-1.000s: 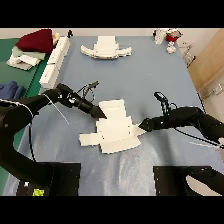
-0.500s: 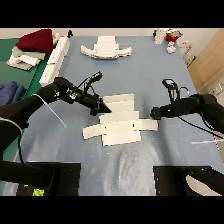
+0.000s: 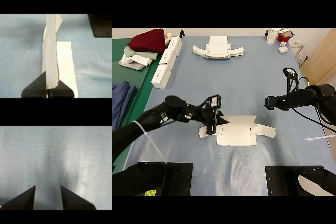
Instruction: Fold the box.
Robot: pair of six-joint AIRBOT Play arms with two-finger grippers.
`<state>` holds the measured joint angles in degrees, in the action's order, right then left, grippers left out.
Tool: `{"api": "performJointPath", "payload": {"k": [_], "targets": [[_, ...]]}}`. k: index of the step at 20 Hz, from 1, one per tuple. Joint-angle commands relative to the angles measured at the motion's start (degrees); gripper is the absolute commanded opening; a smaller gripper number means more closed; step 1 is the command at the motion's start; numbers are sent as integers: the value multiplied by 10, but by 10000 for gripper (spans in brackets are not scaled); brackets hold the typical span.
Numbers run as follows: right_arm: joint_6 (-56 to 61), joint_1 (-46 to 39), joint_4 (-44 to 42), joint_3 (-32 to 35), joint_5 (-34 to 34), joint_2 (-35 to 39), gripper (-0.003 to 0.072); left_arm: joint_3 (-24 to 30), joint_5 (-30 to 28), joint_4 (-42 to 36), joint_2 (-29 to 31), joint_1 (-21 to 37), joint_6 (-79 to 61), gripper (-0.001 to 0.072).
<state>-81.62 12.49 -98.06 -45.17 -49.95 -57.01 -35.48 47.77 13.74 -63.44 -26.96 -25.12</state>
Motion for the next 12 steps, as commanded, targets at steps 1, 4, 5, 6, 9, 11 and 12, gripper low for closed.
{"api": "performJointPath", "payload": {"k": [1,4,5,6,9,11,12], "targets": [[29,0,1,-3,5,-1,516,72,-77,-76,43,-31,-111,11],[33,0,-2,-3,5,-1,515,81,-99,-75,28,-31,-112,13],[35,0,-4,-3,5,-1,515,81,-105,-76,23,-31,-112,13],[37,0,-7,-3,5,-1,515,81,-108,-76,16,-31,-111,13],[37,0,-10,-3,6,-1,515,81,-108,-76,4,-31,-111,13],[37,0,-12,-3,5,-1,513,73,-108,-75,4,-31,-111,13],[37,0,-14,-3,6,-1,514,66,-106,-75,4,-29,-109,12]]}}
